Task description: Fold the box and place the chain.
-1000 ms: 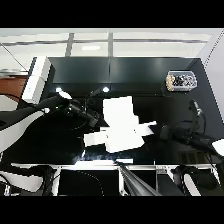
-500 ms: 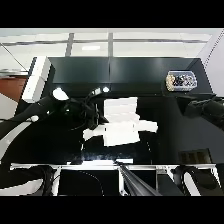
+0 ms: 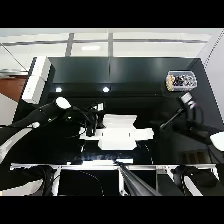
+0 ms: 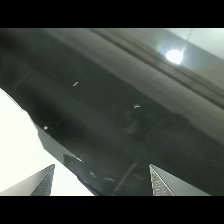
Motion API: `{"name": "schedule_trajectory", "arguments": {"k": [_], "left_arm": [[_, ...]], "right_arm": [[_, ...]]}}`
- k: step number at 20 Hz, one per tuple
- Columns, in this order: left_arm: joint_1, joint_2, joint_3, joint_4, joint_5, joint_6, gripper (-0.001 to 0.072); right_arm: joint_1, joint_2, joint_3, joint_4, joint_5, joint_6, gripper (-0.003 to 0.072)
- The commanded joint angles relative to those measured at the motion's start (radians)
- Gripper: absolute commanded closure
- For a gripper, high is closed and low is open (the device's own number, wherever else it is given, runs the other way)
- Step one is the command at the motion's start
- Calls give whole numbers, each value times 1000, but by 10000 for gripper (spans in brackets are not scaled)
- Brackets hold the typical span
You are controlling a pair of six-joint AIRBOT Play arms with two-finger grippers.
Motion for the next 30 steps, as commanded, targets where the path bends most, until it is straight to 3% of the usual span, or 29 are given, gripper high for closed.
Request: {"name": "schedule_trajectory", "arguments": {"k": [1, 4, 7, 11, 14, 17, 21, 26, 30], "left_arm": [[-2, -3, -4, 78, 14, 13, 680], [-2, -3, -4, 105, 11, 12, 680], [-4, -3, -4, 103, 11, 12, 681], [-4, -3, -4, 97, 34, -32, 683], [-4, -3, -4, 95, 48, -33, 684], [-4, -3, -4, 96, 51, -55, 683], [-4, -3, -4, 85, 50, -56, 683], [-4, -3, -4, 85, 48, -58, 682], [-4, -3, -4, 85, 48, -58, 682]], "right_arm": [[127, -9, -96, -49, -145, -35, -12], [189, -42, -114, -151, -191, -34, -12], [192, -121, -85, -146, -236, 50, -11], [229, -319, 103, -144, -43, 57, -12], [271, -396, 137, -155, -43, -117, -12], [273, -417, 137, -207, 10, -262, -12], [304, -423, 136, -177, 103, -304, -12], [422, -431, 134, -137, 118, -320, -12], [431, -449, 118, -85, 111, -346, -12]]}}
